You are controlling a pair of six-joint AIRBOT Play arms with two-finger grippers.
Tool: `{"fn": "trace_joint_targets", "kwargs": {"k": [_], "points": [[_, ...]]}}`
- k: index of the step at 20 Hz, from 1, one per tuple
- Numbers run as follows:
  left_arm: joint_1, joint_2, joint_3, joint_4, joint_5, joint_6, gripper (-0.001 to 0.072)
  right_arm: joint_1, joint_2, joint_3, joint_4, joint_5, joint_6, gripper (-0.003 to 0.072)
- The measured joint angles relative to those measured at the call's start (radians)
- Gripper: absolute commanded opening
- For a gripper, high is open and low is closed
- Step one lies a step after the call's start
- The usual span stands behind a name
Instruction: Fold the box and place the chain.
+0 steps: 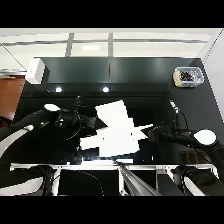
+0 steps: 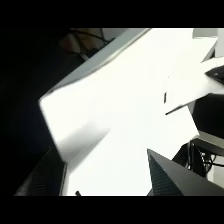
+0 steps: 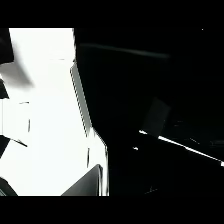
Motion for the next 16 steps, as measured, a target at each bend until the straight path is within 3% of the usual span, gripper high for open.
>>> {"fn": "trace_joint_targets", "kwargs": {"k": [2, 5, 6, 7, 9, 11, 12, 14, 15, 16], "points": [[-0.008, -0.042, 0.028, -0.010, -0.052, 0.064, 0.0645, 0.001, 0.000, 0.000, 0.000, 0.000, 0.000, 0.0058], [-0.014, -0.078, 0.050, 0.008, -0.130, 0.155, 0.0425, 0.001, 0.000, 0.000, 0.000, -0.001, -0.001, 0.0058], [-0.014, -0.084, 0.054, 0.027, -0.146, 0.172, 0.0307, 0.001, 0.000, 0.000, 0.000, 0.000, -0.002, 0.0059], [-0.015, -0.089, 0.056, 0.048, -0.153, 0.187, 0.0233, 0.001, 0.000, 0.000, 0.000, -0.001, -0.002, 0.0058], [-0.016, -0.094, 0.060, 0.080, -0.163, 0.205, 0.0101, 0.001, 0.000, 0.000, 0.000, 0.000, -0.002, 0.0058], [-0.016, -0.098, 0.062, 0.099, -0.164, 0.227, 0.0027, 0.001, 0.000, 0.000, 0.000, -0.001, -0.002, 0.0059], [-0.016, -0.098, 0.062, 0.104, -0.168, 0.241, 0.0028, 0.001, 0.000, 0.000, -0.003, -0.001, -0.002, 0.0133], [-0.017, -0.100, 0.063, 0.116, -0.162, 0.250, 0.0027, -0.002, 0.000, 0.001, -0.006, 0.001, -0.002, 0.0632], [-0.017, -0.100, 0.063, 0.118, -0.162, 0.256, 0.0026, -0.006, 0.000, 0.005, -0.008, 0.005, -0.002, 0.0690], [-0.017, -0.100, 0.065, 0.121, -0.163, 0.260, 0.0026, -0.016, 0.000, 0.015, -0.021, 0.011, -0.002, 0.0690]]}}
